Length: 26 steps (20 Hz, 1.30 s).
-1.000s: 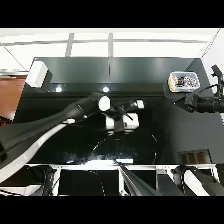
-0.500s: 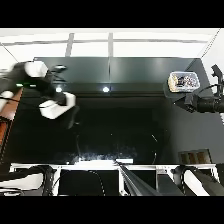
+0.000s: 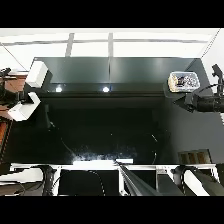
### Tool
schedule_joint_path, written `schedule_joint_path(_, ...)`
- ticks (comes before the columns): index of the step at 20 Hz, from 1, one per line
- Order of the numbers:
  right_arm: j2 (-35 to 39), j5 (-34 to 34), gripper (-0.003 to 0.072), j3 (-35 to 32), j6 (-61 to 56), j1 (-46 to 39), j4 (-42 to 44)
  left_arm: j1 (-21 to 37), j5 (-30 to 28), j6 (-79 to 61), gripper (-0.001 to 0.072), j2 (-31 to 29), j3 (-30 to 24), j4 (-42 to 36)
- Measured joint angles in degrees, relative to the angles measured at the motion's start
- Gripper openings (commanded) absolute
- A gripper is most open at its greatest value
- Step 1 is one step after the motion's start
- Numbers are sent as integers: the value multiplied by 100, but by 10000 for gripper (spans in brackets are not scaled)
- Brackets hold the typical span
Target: Fold the box and place the chain.
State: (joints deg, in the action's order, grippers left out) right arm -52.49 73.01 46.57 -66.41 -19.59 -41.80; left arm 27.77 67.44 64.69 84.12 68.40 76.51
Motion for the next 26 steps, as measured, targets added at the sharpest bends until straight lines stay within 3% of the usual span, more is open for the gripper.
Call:
schedule_joint_path(9,0,-166,12,0,-98,0,17,-155,-1908,-846,260,470,70,-114)
schedule_joint_path(10,0,-190,12,0,-116,0,15,-175,-2006,-868,337,555,114,-151)
schedule_joint_path(11,0,-214,12,0,-140,0,15,-190,-2081,-890,548,621,149,-164)
schedule_joint_path(12,0,-219,12,0,-162,0,15,-205,-2151,-896,710,673,177,-197)
schedule_joint_path(15,0,-203,12,4,-240,0,7,-247,-2227,-887,711,737,341,-197)
schedule_joint_path(18,0,-151,11,118,-76,0,-227,-262,-1714,-835,710,634,793,-122)
schedule_joint_path(19,0,-116,11,190,-35,0,-348,-262,-1508,-754,653,568,992,-109)
schedule_joint_path(20,0,-46,11,280,-2,0,-431,-269,-1224,-603,256,483,1215,-96)
schedule_joint_path(21,0,48,11,369,22,0,-472,-271,-964,-376,25,393,1401,-79)
schedule_joint_path(24,61,601,9,621,61,7,-612,-367,-225,520,25,-74,1646,-94)
schedule_joint_path(26,240,901,9,688,72,39,-831,-632,-61,852,25,-614,1379,-140)
